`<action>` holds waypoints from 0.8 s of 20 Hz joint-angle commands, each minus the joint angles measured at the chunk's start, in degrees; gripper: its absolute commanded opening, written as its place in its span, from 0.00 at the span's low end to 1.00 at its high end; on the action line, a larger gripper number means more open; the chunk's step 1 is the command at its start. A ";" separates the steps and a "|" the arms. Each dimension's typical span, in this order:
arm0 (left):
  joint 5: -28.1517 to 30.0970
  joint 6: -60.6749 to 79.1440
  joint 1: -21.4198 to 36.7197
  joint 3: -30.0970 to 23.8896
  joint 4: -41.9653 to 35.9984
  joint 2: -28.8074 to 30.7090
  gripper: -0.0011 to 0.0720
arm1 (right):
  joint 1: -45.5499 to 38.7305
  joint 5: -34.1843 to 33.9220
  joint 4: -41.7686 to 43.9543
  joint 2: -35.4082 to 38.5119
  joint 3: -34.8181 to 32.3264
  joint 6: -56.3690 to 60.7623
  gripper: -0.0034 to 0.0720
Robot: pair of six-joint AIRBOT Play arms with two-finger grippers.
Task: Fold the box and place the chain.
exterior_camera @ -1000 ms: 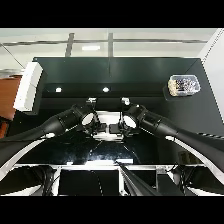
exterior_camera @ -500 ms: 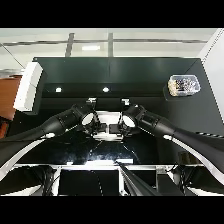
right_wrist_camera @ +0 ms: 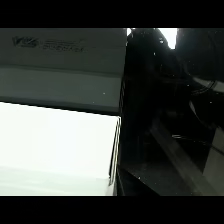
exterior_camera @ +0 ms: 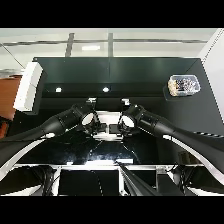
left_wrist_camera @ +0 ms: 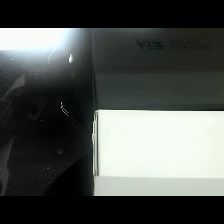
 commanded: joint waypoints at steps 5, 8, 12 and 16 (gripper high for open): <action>0.02 0.00 -0.04 -0.02 0.00 -0.04 0.06 | 0.07 0.87 0.00 -0.55 0.04 0.00 0.30; 0.02 0.00 -0.04 -0.02 0.00 -0.04 0.06 | 0.07 0.90 -0.02 -0.55 0.04 0.00 0.30; 0.02 0.00 -0.04 -0.02 0.00 -0.04 0.06 | 0.07 0.90 0.02 -0.55 0.07 0.00 0.30; 0.02 0.00 -0.04 -0.02 0.00 -0.04 0.06 | 0.07 0.90 0.02 -0.55 0.07 0.02 0.13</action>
